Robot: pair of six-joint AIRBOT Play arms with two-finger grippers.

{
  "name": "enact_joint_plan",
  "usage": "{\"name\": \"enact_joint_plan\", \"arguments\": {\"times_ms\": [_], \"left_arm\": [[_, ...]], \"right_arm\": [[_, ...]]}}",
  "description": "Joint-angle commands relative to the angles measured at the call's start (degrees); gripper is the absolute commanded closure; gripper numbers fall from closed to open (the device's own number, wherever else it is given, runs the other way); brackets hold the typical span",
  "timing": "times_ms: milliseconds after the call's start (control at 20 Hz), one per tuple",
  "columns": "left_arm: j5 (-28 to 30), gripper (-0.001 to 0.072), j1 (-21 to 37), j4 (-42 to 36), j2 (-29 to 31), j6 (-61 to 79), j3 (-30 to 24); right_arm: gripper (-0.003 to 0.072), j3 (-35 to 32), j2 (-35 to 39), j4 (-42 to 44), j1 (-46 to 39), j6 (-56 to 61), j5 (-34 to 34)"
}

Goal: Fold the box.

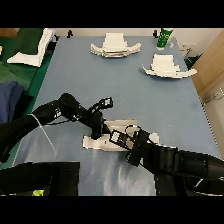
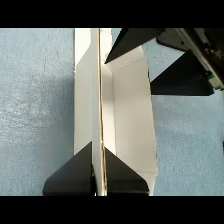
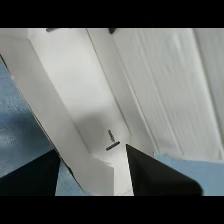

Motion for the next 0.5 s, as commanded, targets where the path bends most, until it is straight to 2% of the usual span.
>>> {"name": "enact_joint_plan", "arguments": {"times_ms": [0,200,300,450], "left_arm": [[0.02,0.0696,0.02,0.0,0.0,0.0,0.02],[0.0,0.0696,0.02,0.0,0.0,0.0,0.04],[0.02,0.0696,0.02,0.0,0.0,0.0,0.04],[0.02,0.0696,0.02,0.0,0.0,0.0,0.04]], "right_arm": [[-0.0034,0.0,2.78,-0.68,0.04,3.96,-2.84],[-0.0034,-0.02,3.67,-1.27,-1.09,3.54,-5.11],[-0.0034,-0.02,3.69,-0.48,-3.58,-2.69,-4.11],[-0.0034,-0.02,4.0,7.32,-10.34,-17.03,-1.31]]}}
